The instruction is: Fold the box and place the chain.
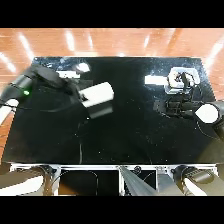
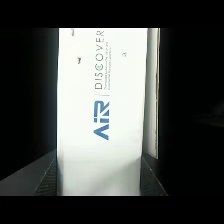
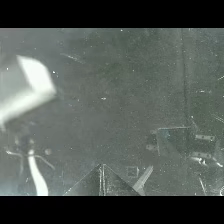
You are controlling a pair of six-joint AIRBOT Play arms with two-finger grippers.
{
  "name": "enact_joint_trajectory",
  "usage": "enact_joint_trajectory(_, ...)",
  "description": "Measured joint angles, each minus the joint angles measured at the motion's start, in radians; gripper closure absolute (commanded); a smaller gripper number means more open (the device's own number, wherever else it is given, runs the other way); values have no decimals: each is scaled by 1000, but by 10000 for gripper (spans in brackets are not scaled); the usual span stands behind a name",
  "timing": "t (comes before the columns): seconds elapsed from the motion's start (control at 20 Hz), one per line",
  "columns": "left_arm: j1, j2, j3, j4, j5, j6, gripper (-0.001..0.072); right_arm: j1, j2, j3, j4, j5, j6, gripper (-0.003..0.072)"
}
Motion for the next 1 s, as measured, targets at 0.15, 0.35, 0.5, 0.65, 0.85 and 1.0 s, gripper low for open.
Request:
enact_joint_trajectory(0.15, 229, -31, 59, 3, -40, -69, 688, 0, 0, 0, 0, -11, 0, 646)
enact_joint_trajectory(0.35, 478, -166, 195, 3, -132, -216, 688, 0, 0, 0, 0, -27, 0, 647)
enact_joint_trajectory(0.5, 571, -303, 327, 5, -157, -311, 688, 0, 0, 0, 12, -29, 0, 646)
enact_joint_trajectory(0.65, 610, -432, 444, 26, -165, -378, 687, 0, 0, 0, 36, -29, 0, 646)
enact_joint_trajectory(0.85, 620, -537, 526, 37, -131, -448, 312, 0, 0, 0, 52, -30, 12, 646)
enact_joint_trajectory(1.0, 618, -565, 558, 47, -94, -505, 77, 0, 0, 0, 57, -29, 16, 647)
